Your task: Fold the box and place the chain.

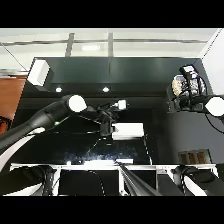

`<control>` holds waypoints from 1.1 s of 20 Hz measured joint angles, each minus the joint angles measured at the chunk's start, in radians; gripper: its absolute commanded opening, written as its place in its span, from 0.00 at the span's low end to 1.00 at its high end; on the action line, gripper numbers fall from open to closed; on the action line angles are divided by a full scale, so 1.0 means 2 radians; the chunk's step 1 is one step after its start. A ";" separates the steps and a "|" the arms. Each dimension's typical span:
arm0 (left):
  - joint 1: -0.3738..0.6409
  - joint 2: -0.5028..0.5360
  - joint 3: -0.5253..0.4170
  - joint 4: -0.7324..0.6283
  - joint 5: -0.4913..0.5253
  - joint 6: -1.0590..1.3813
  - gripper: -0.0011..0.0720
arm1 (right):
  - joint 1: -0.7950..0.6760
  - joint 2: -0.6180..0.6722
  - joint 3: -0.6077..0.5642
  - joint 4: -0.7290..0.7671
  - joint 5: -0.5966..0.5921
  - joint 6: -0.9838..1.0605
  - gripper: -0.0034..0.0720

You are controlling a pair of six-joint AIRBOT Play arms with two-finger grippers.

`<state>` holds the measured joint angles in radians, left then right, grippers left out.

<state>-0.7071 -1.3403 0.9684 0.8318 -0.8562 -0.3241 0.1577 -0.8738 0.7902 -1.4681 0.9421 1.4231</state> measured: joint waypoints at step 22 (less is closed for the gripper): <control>-0.057 -0.087 0.068 -0.001 -0.013 -0.064 1.00 | 0.000 0.000 0.000 0.000 -0.006 0.005 0.06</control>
<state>-0.8204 -1.5146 1.1049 0.8295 -0.8822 -0.4530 0.1577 -0.8738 0.7902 -1.4685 0.9295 1.4334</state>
